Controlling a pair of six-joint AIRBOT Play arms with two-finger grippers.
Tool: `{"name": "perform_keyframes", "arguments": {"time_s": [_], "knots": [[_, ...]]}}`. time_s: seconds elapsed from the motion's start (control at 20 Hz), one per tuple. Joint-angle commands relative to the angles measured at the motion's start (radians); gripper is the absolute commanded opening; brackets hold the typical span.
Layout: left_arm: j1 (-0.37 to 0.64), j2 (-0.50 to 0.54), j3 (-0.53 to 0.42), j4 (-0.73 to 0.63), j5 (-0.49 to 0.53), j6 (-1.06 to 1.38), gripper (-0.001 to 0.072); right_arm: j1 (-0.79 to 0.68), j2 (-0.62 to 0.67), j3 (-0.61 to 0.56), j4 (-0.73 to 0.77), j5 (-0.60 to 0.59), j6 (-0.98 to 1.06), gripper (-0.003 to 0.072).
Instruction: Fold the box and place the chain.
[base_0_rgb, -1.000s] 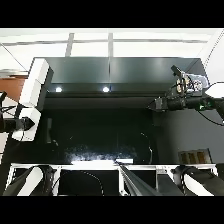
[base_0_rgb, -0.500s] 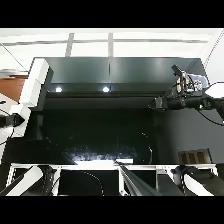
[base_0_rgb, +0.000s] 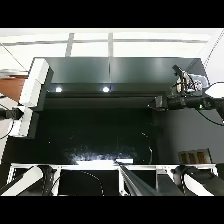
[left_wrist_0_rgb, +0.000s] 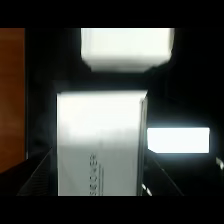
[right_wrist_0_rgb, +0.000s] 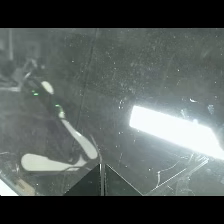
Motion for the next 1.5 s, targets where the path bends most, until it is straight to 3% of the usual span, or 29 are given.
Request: {"name": "perform_keyframes", "arguments": {"time_s": [0.0,0.15,0.2,0.25,0.3,0.45,0.65,0.8,1.45], "knots": [[-0.068,0.034,0.081,-0.084,0.009,-0.079,0.0719,0.000,0.000,0.000,0.001,0.003,0.007,0.0041],[-0.186,0.092,0.167,-0.166,-0.034,-0.147,0.0709,0.000,0.000,0.003,0.000,0.002,0.005,0.0041],[-0.240,0.108,0.194,-0.203,-0.074,-0.209,0.0585,0.000,0.001,0.003,0.000,0.002,-0.005,0.0040],[-0.301,0.122,0.214,-0.233,-0.132,-0.275,0.0207,0.000,0.005,0.003,-0.008,0.002,-0.016,0.0040],[-0.361,0.137,0.216,-0.259,-0.177,-0.300,0.0028,0.001,0.011,0.003,-0.037,-0.012,-0.016,0.0040],[-0.591,0.214,0.160,-0.206,-0.230,-0.349,0.0026,0.031,0.103,-0.029,-0.264,-0.156,0.069,0.0039],[-0.801,0.438,-0.109,-0.012,-0.068,-0.571,0.0027,0.034,0.314,-0.231,-0.569,-0.362,0.274,0.0040],[-0.806,0.525,-0.232,0.037,-0.064,-0.597,0.0029,0.034,0.350,-0.346,-0.687,-0.433,0.361,0.0038],[-0.806,0.547,-0.235,0.030,-0.066,-0.596,0.0030,0.033,0.350,-0.347,-0.690,-0.435,0.361,0.0038]]}}
